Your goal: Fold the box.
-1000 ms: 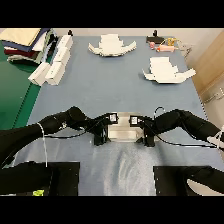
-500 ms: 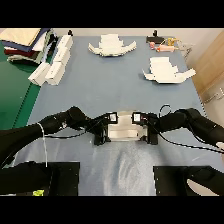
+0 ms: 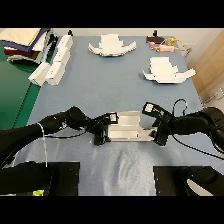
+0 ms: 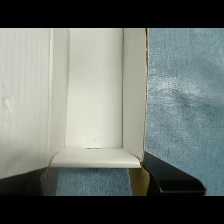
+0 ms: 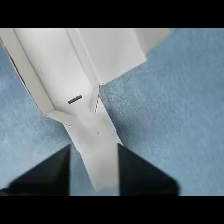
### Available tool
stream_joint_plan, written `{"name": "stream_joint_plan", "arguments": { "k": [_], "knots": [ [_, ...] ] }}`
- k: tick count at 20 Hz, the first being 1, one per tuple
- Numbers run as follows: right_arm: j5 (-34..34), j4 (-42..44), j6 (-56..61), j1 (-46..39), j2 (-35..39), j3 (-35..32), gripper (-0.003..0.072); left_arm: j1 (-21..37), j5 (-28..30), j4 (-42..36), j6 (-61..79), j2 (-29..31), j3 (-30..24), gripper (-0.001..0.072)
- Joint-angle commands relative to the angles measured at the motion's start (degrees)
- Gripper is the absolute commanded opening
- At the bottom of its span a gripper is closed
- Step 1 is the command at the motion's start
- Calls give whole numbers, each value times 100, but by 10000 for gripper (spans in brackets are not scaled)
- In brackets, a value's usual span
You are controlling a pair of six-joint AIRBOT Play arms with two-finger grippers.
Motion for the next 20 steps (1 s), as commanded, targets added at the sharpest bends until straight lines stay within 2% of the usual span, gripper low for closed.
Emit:
{"name": "stream_joint_plan", "arguments": {
  "k": [1,4,6,13,17,20],
  "knots": [
    [-101,734,1460,0,197,153,32,-2,-4,2,-2,-2,0,522],
    [181,1985,1541,0,-229,208,11,-2,-2,0,-2,-2,0,522],
    [295,2347,1646,0,-737,420,11,-2,-2,0,-2,-2,0,522],
    [719,2240,1860,-2,-2358,1429,6,-2,-4,0,-2,-2,0,522],
    [686,2245,1700,0,-3213,1478,6,-2,-2,0,-2,-2,0,523],
    [610,2247,1528,31,-3547,1467,5,-2,-4,0,-2,-2,0,522]
  ]
}}
